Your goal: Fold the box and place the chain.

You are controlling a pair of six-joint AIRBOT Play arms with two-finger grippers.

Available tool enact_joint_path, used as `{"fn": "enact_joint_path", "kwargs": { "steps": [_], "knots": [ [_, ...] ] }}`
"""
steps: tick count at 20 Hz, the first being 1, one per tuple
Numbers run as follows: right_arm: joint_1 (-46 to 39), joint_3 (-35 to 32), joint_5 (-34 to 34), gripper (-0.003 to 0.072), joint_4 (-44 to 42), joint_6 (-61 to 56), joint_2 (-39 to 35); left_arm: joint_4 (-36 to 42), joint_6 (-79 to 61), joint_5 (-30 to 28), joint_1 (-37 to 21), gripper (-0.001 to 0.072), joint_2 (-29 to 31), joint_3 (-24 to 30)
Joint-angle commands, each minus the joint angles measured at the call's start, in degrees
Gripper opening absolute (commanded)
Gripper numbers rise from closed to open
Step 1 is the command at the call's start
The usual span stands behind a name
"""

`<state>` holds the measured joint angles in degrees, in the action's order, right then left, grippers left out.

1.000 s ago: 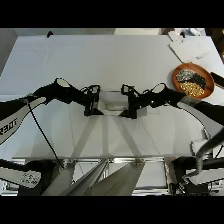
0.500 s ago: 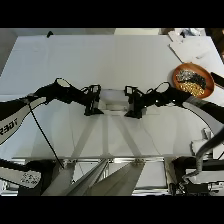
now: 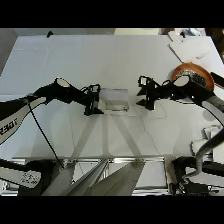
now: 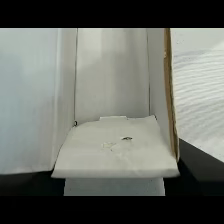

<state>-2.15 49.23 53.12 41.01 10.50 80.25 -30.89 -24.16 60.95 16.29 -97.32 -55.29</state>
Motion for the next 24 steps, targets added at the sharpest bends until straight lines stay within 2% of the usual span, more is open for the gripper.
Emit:
{"fn": "enact_joint_path", "kwargs": {
  "steps": [1, 4, 6, 8, 11, 13, 15, 16, 18, 24],
  "knots": [
    [-0.66, 0.07, 7.19, 0.0015, -4.28, -0.09, -3.34, 0.0, 0.02, 0.13, 0.0, 0.0339, 0.0, -0.02],
    [-0.63, 0.07, 11.87, 0.0014, -9.46, -0.07, -3.93, 0.0, 0.02, 0.13, 0.0, 0.0339, 0.0, -0.02],
    [-0.24, 0.07, 11.67, 0.0013, -11.91, -0.09, -3.93, 0.0, 0.02, 0.13, 0.0, 0.0339, 0.0, -0.02],
    [2.03, 0.07, 8.22, 0.0014, -14.1, -0.11, -3.91, 0.0, 0.02, 0.13, 0.0, 0.0339, 0.02, -0.02],
    [8.44, 0.07, -5.05, 0.0009, -14.12, -0.13, -3.04, 0.0, 0.02, 0.13, 0.0, 0.0339, 0.02, -0.02],
    [12.33, 0.04, -17.94, 0.0009, -14.38, -0.87, -1.01, 0.0, 0.02, 0.13, 0.0, 0.0339, 0.02, -0.02],
    [14.23, 0.07, -29.59, 0.0008, -15.61, -9.09, 1.33, 0.0, 0.02, 0.13, 0.0, 0.0339, 0.0, -0.02],
    [14.23, 0.07, -32.74, 0.0008, -15.87, -13.25, 2.54, 0.0, 0.02, 0.13, 0.0, 0.0339, 0.0, -0.02],
    [13.81, 0.07, -33.59, 0.0008, -15.61, -15.15, 4.85, 0.0, 0.02, 0.13, 0.0, 0.0339, 0.02, -0.02],
    [13.81, 0.17, -28.24, 0.001, -15.39, -15.02, 5.95, 0.0, 0.02, 0.13, 0.0, 0.0339, 0.02, -0.02]
  ]
}}
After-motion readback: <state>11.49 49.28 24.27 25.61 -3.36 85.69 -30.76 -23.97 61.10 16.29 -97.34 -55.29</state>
